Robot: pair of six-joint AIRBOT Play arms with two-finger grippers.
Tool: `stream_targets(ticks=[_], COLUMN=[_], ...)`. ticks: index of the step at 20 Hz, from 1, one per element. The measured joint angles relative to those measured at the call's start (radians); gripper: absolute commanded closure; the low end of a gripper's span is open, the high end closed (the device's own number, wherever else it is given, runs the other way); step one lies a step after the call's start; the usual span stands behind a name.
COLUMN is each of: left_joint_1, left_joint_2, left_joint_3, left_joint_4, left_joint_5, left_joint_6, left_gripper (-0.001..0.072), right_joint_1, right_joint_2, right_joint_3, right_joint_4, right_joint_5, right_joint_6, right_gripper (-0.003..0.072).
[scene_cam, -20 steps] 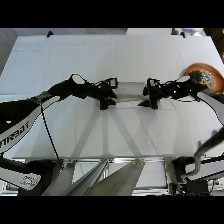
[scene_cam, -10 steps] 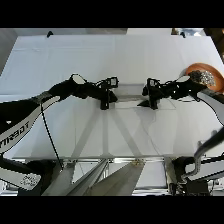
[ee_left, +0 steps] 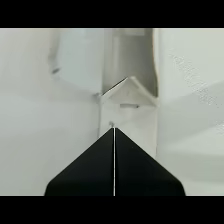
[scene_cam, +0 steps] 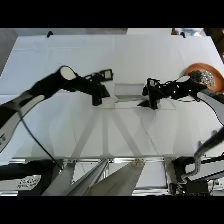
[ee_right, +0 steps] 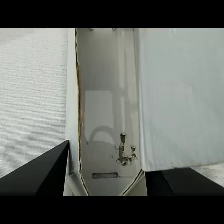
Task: Fold the box and place the chain.
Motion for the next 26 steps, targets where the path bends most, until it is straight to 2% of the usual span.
stream_targets(ticks=[6,9,12,17,26], left_joint_1=[0.190,0.266,0.305,0.281,0.171], left_joint_2=[0.159,0.181,0.187,0.140,0.048], left_joint_3=[-0.018,-0.108,-0.227,-0.312,-0.333], left_joint_4=[0.056,0.024,-0.046,-0.113,-0.140], left_joint_5=[-0.112,-0.123,-0.064,0.003,0.129], left_joint_6=[-0.473,-0.602,-0.665,-0.736,-0.842], left_gripper=[0.0701,0.0702,0.0703,0.0703,0.0703], right_joint_1=[0.000,0.000,0.000,0.000,0.000], right_joint_2=[0.000,0.000,0.000,0.000,0.000], right_joint_3=[0.000,0.000,0.000,0.000,0.000], right_joint_4=[0.000,0.000,0.000,0.000,0.000], right_joint_5=[0.000,0.000,0.000,0.000,0.000], right_joint_6=[0.000,0.000,0.000,0.000,0.000], right_gripper=[0.0282,0.0282,0.0282,0.0282,0.0282])
